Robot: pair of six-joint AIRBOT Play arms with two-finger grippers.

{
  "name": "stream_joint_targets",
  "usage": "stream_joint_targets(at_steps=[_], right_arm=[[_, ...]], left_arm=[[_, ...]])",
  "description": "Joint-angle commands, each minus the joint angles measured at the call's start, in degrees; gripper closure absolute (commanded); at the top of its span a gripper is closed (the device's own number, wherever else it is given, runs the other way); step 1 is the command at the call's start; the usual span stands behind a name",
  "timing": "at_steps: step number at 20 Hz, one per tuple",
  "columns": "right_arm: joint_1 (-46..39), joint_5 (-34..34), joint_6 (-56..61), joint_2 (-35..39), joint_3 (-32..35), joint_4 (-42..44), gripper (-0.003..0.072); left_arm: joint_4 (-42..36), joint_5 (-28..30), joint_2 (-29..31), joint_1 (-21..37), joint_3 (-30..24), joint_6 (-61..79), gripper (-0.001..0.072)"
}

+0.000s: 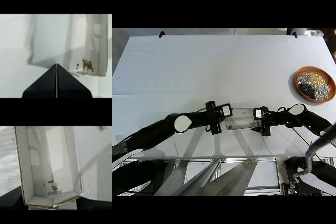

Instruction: Fold the box and place the chain.

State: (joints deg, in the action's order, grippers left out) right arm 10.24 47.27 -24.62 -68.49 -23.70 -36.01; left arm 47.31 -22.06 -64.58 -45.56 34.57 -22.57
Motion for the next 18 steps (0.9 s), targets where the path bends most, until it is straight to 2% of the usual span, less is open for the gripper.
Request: stream_joint_targets(at_steps=[1,3,4,6,7,10,13,18], right_arm=[[0.0,0.0,0.1,0.0,0.0,0.0,0.0217],[0.0,0.0,0.1,0.0,0.0,0.0,0.0217],[0.0,0.0,0.1,0.0,0.0,0.0,0.0217],[0.0,0.0,0.1,0.0,0.0,0.0,0.0217],[0.0,0.1,0.1,0.0,0.0,0.0,0.0217],[0.0,0.0,0.1,0.0,0.0,0.0,0.0217],[0.0,0.0,0.1,0.0,0.0,0.0,0.0217],[0.0,0.0,0.1,0.0,0.0,0.0,0.0217]], left_arm=[[17.0,-10.7,7.1,4.8,0.0,-25.1,0.0705],[25.7,-20.8,10.2,9.1,-0.2,-38.8,0.0706],[27.4,-24.9,11.4,11.5,-0.6,-44.0,0.0706],[23.9,-27.9,12.8,15.8,-2.7,-49.9,0.0705],[19.5,-27.4,12.9,17.2,-4.1,-50.8,0.0705],[2.4,-20.5,11.3,18.0,-9.3,-47.5,0.0705],[-9.5,-19.2,5.7,18.0,-9.9,-41.2,0.0705],[-16.9,-18.9,-3.0,18.0,-9.9,-38.2,0.0706]])
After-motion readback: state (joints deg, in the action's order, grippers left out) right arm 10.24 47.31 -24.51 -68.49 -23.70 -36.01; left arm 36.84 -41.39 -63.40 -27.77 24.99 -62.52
